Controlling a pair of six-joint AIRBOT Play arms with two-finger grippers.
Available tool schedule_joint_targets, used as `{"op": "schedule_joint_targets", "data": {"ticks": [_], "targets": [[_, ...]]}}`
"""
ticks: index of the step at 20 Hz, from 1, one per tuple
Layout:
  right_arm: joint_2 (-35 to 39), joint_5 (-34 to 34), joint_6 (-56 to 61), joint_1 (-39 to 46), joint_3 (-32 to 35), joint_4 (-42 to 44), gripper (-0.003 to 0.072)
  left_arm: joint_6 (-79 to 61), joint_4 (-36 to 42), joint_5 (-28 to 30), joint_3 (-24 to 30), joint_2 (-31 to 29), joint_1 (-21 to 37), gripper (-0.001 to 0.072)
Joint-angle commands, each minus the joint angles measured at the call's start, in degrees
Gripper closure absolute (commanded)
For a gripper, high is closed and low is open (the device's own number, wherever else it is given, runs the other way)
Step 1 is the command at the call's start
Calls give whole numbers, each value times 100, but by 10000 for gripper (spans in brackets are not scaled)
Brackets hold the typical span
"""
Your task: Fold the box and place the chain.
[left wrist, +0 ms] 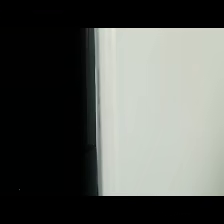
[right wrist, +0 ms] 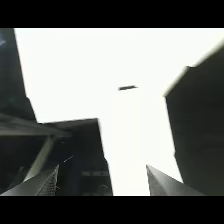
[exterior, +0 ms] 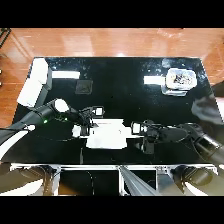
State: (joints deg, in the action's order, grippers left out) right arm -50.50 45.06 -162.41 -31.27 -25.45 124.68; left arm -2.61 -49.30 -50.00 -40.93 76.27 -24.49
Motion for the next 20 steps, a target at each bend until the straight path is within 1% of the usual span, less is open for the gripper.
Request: {"op": "schedule_joint_targets", "data": {"ticks": [1,3,7,11,14,20], "targets": [[-393,-26,-306,-345,0,249,79,4,-15,4,2,4,-4,687],[-562,-59,-654,-463,0,348,79,4,-17,-4,2,2,-4,687],[-857,-264,-678,-693,-61,507,79,4,-15,-11,2,4,-4,687],[-1093,-737,-675,-931,-275,608,79,4,-15,-11,2,4,-4,687],[-1290,-935,-678,-1038,-365,710,80,4,-15,-11,2,4,-4,687],[-1340,-999,-675,-1040,-417,756,80,4,-13,-11,2,4,-4,687]]}}
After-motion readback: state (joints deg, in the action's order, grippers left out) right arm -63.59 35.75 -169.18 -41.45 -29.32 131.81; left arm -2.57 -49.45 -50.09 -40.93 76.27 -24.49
